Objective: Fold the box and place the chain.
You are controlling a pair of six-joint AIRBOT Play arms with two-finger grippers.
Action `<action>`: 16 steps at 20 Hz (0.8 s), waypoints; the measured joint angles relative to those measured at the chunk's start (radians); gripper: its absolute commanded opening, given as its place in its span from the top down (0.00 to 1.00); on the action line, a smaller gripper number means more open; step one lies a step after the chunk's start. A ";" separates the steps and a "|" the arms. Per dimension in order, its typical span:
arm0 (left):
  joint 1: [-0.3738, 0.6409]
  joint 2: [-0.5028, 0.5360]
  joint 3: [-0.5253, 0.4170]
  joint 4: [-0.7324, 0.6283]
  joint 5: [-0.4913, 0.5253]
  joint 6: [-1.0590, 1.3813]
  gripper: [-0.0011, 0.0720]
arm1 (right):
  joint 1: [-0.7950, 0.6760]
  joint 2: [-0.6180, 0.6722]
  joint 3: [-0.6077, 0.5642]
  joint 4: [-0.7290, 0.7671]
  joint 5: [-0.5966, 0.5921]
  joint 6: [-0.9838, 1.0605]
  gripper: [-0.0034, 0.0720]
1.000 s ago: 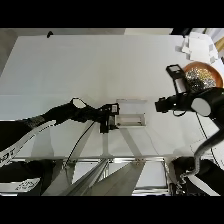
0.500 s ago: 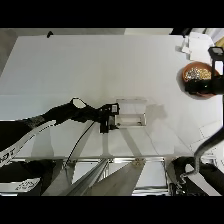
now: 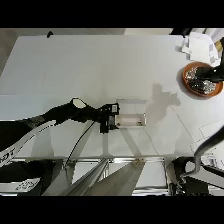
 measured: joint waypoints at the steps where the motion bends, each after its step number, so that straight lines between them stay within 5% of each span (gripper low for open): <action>1: 0.000 0.000 0.000 0.000 0.000 0.000 0.80 | -0.009 -0.030 0.024 0.000 -0.004 0.000 0.53; 8: 0.000 0.000 0.000 0.000 0.000 0.000 0.80 | -0.091 -0.237 0.167 0.017 -0.017 0.007 0.53; 16: 0.000 0.000 0.000 0.000 0.000 0.000 0.80 | -0.132 -0.391 0.198 0.033 -0.048 0.008 0.53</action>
